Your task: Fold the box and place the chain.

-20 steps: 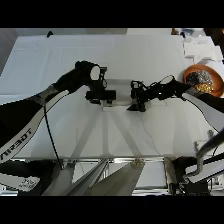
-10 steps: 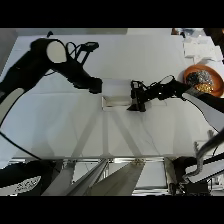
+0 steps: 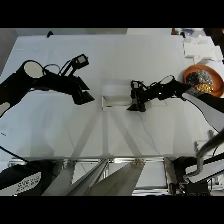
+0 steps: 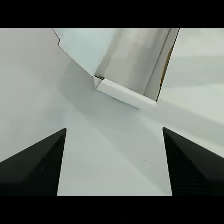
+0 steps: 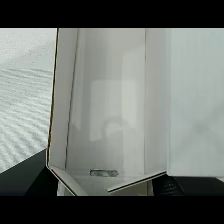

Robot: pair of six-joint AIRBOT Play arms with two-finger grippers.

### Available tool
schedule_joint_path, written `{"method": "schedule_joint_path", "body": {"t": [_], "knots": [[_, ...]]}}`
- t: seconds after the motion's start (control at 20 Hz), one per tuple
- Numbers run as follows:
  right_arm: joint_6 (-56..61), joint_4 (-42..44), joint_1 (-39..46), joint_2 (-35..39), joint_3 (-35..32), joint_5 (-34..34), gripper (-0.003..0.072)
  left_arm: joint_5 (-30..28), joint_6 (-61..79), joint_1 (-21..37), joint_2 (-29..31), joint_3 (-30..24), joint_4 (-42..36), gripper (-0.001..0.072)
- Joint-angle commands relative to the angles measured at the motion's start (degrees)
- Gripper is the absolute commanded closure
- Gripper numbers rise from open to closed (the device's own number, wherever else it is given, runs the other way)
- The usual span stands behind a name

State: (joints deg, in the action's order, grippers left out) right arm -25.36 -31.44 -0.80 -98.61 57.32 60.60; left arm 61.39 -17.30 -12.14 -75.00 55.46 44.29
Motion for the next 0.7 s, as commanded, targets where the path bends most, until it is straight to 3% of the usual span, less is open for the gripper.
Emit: {"method": "schedule_joint_path", "body": {"t": [0.0, 0.2, 0.5, 0.65], "knots": [[0.0, 0.0, 0.0, 0.0, 0.0, 0.1, 0.0229, 1.2, 32.5, 5.8, -5.0, -4.4, -16.6, 0.0009], [0.0, 0.0, 0.0, 0.0, 0.0, 0.0, 0.0229, 2.5, 46.0, 5.2, -12.5, -4.4, -20.3, 0.001], [0.0, 0.0, 0.0, 0.0, 0.0, 0.0, 0.0229, 4.2, 49.0, 4.5, -20.1, -4.4, -25.9, 0.001], [0.0, 0.0, 0.0, 0.0, 0.0, 0.0, 0.0229, 3.5, 49.4, 4.2, -20.9, -3.8, -27.0, 0.0011]]}}
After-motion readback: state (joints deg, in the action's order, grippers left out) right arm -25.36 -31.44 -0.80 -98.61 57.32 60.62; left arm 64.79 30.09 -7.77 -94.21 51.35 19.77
